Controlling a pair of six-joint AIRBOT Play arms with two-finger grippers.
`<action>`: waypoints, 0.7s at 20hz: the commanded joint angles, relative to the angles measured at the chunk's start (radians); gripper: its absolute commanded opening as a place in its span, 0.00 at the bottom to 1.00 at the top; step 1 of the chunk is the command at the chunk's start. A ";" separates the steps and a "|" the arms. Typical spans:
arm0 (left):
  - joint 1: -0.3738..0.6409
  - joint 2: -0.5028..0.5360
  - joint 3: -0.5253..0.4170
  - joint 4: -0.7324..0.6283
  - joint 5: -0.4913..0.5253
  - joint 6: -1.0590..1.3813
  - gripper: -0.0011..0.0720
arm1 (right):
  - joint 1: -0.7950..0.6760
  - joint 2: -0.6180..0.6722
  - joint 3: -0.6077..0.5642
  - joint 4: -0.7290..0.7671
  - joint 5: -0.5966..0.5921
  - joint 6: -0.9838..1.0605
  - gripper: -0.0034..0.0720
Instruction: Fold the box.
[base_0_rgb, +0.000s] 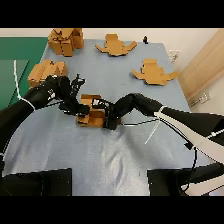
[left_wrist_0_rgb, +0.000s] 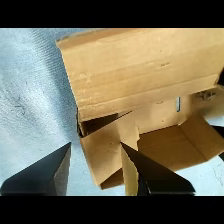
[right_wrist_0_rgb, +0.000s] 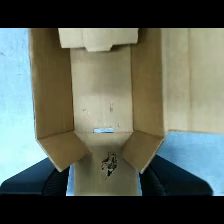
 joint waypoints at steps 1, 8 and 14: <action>0.000 0.000 0.001 0.004 0.008 0.000 0.68 | 0.000 0.004 0.001 0.014 0.002 0.011 0.85; 0.000 0.000 0.001 -0.005 0.021 0.000 0.49 | 0.000 0.034 0.001 0.039 0.002 0.072 1.00; 0.000 0.000 0.001 -0.016 0.025 0.000 0.50 | 0.020 0.032 0.001 0.062 0.011 0.076 1.00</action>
